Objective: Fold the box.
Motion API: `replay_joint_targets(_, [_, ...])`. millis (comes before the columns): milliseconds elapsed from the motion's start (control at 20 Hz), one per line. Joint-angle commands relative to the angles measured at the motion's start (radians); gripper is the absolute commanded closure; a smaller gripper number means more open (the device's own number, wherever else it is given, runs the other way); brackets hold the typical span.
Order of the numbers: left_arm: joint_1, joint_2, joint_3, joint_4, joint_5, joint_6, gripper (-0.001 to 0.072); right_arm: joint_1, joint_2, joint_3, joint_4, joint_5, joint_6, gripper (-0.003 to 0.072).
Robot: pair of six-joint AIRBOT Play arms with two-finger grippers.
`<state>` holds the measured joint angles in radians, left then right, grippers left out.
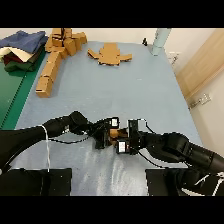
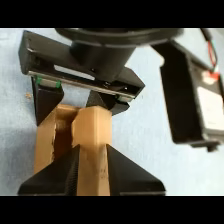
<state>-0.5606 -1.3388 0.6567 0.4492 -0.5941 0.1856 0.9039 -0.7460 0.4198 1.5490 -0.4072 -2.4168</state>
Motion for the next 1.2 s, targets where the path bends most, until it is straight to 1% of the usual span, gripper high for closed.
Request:
replay_joint_targets(0, [0.001,0.001,0.001,0.000,0.000,0.000,0.0189,-0.002,-0.002,0.001,0.062,-0.047,0.005,0.0441])
replay_joint_targets(50, [0.001,0.000,0.001,0.000,0.000,0.000,0.0188,0.002,-0.002,0.001,0.083,-0.064,0.004,0.0460])
replay_joint_targets(150, [0.001,0.001,0.001,0.000,0.000,0.000,0.0188,0.007,-0.002,0.000,0.110,-0.089,0.004,0.0460])
replay_joint_targets(600, [0.001,0.000,0.001,0.000,0.000,0.000,0.0188,0.021,-0.003,0.000,0.129,-0.102,0.004,0.0461])
replay_joint_targets(700, [0.001,0.001,0.001,0.000,0.000,0.000,0.0188,0.021,0.001,0.001,0.127,-0.103,0.004,0.0459])
replay_joint_targets(950, [0.001,0.001,0.001,0.000,0.000,0.001,0.0188,0.012,0.059,0.001,0.055,-0.099,0.011,0.0460])
replay_joint_targets(1000, [0.001,0.000,0.001,0.000,0.000,0.000,0.0189,0.012,0.062,0.001,0.047,-0.099,0.013,0.0490])
replay_joint_targets(1050, [0.001,0.000,0.001,0.000,0.000,0.000,0.0188,0.012,0.061,0.001,0.035,-0.102,0.029,0.0675])
replay_joint_targets(1150, [0.001,0.001,0.001,0.000,0.000,0.000,0.0188,0.012,0.051,0.000,0.028,-0.104,0.061,0.0683])
